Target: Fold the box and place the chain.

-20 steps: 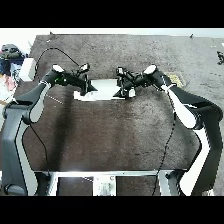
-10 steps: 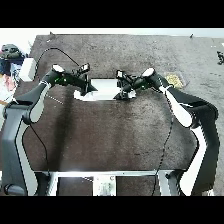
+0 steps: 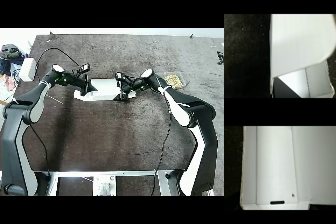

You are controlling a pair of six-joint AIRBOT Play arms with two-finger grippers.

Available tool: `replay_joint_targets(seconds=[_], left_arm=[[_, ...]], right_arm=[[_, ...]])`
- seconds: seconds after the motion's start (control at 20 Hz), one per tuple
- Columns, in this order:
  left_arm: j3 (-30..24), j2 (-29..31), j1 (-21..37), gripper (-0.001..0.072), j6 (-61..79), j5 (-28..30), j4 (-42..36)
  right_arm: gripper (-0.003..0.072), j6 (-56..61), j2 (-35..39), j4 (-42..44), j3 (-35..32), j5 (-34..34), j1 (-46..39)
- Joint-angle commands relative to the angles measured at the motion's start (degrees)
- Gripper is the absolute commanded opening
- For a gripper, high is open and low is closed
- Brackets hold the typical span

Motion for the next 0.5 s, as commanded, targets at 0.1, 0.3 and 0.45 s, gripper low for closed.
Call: replay_joint_targets(seconds=[0.1, 0.3, 0.45], left_arm=[[0.0, 0.0, 0.0, 0.0011, 0.0, 0.0, 0.0], [0.0, 0.0, 0.0, 0.0011, 0.0, 0.0, 0.0], [0.0, 0.0, 0.0, 0.0011, 0.0, 0.0, 0.0]], right_arm=[[0.0464, -0.1, -0.1, -1.0, 0.3, -0.3, 0.0], [0.0346, 0.5, -0.1, -1.0, 0.3, -0.4, 0.0], [0.0347, 0.5, -0.1, -0.9, 0.3, -0.6, 0.0]])
